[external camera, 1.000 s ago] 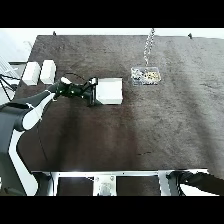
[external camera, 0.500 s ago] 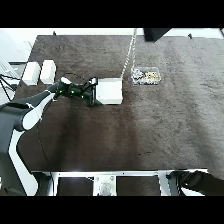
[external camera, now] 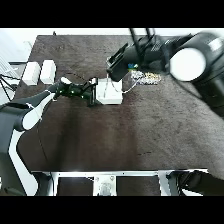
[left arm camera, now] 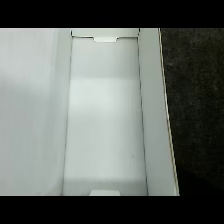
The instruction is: Fold the box and place the chain.
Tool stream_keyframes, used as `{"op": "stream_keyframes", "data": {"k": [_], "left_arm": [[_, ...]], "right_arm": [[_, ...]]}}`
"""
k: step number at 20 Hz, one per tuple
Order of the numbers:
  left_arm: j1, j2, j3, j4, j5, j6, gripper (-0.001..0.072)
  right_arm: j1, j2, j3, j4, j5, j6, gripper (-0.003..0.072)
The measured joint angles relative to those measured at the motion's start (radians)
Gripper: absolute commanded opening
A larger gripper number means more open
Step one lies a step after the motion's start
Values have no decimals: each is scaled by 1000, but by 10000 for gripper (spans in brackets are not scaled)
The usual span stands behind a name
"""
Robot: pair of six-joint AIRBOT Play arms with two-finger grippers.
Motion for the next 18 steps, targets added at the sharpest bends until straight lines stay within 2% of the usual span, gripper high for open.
{"op": "stream_keyframes", "data": {"k": [3,5,11,12,13,14,18], "left_arm": [[0,0,0,0,0,0,532],[0,0,0,0,0,0,531],[0,0,0,0,0,0,531],[0,0,0,0,0,0,531],[0,0,0,0,0,0,532],[0,0,0,0,0,0,531],[0,0,0,0,0,0,531]], "right_arm": [[-11,-32,-106,6,-169,14,6],[-27,-78,-142,8,-235,39,7],[-56,-311,-175,50,-330,77,26],[-56,-348,-177,66,-334,82,202],[-57,-380,-178,82,-335,82,414],[-59,-398,-179,91,-335,82,435],[-77,-383,-177,89,-282,83,431]]}}
